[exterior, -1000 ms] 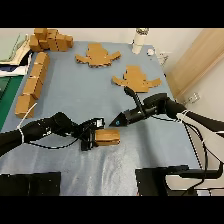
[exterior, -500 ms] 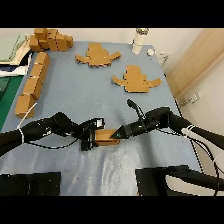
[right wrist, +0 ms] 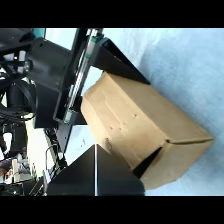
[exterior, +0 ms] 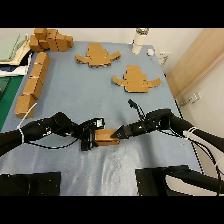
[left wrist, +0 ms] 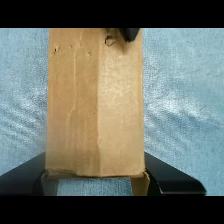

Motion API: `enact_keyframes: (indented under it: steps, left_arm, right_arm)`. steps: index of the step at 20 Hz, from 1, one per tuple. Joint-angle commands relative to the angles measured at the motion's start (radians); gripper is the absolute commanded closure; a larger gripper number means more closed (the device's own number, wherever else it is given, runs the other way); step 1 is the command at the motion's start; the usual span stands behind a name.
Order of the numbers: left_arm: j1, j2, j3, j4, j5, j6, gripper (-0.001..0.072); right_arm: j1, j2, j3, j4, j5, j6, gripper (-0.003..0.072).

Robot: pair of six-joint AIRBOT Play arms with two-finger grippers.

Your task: Fold the box.

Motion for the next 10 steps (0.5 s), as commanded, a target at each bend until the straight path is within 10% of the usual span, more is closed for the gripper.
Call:
enact_keyframes:
  steps: [1,10]
  left_arm:
    - [0.0,-0.001,0.001,0.0,0.0,0.0,0.0189]
    - [0.0,-0.001,0.001,0.0,0.0,0.0,0.0189]
  right_arm:
    - [0.0,0.001,-0.014,-0.001,0.014,0.002,0.0681]
    - [0.0,0.001,-0.032,-0.011,0.062,0.002,0.0681]
